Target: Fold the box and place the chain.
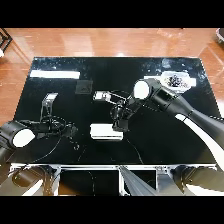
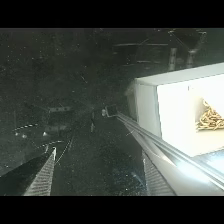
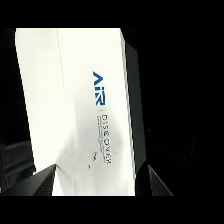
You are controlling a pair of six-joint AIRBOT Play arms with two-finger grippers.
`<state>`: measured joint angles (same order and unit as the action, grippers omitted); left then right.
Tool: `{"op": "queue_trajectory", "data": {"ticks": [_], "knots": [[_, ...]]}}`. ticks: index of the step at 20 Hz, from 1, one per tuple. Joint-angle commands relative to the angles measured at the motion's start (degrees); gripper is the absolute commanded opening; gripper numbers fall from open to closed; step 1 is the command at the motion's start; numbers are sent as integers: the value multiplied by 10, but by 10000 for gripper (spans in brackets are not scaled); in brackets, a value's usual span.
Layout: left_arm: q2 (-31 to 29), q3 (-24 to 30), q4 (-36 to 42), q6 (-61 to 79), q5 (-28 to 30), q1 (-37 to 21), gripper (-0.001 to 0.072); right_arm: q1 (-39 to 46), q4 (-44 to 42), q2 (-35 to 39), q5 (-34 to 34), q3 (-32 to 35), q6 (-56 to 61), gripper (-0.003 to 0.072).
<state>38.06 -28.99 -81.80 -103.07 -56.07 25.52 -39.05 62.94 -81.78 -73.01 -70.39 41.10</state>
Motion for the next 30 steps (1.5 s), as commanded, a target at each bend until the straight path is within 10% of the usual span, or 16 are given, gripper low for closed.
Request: {"op": "queue_trajectory", "data": {"ticks": [1, 30], "knots": [[0, 0, 0, -7, 2, -1, 642, -2, 8, -1, 12, 5, 1, 707], [0, 0, 0, -7, 2, -1, 642, -50, 77, -1, 54, 5, 9, 580]]}}
